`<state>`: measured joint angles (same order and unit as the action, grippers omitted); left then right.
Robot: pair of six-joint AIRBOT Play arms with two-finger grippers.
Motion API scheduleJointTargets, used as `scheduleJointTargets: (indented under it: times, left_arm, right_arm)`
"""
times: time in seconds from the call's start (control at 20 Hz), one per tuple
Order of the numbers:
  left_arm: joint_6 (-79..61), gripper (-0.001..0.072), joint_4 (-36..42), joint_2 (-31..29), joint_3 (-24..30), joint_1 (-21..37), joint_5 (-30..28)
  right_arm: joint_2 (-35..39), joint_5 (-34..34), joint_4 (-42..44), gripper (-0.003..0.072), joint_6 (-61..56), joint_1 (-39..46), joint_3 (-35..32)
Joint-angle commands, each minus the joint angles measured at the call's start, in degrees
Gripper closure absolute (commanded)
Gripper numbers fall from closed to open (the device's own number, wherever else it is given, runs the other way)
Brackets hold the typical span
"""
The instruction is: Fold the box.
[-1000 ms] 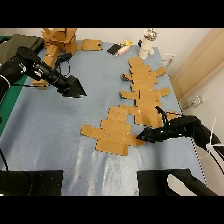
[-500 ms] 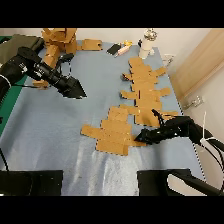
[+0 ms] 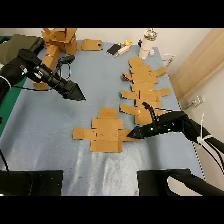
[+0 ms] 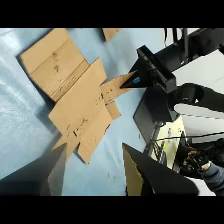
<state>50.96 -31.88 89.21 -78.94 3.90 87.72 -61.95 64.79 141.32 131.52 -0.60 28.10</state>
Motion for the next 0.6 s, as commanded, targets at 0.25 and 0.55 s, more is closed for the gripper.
scheduleJointTargets:
  times: [0.25, 0.55]
  left_arm:
    - [-7.02, 0.0179, 0.13, 0.04, 16.90, 0.72, -7.26]
    - [-7.65, 0.0179, -0.70, 0.72, 20.17, 1.46, -11.87]
  right_arm:
    - [2.38, -14.82, 0.11, 0.0683, 4.57, -16.90, -0.57]
    - [2.40, -15.87, 0.11, 0.0682, 4.22, -18.75, -0.55]
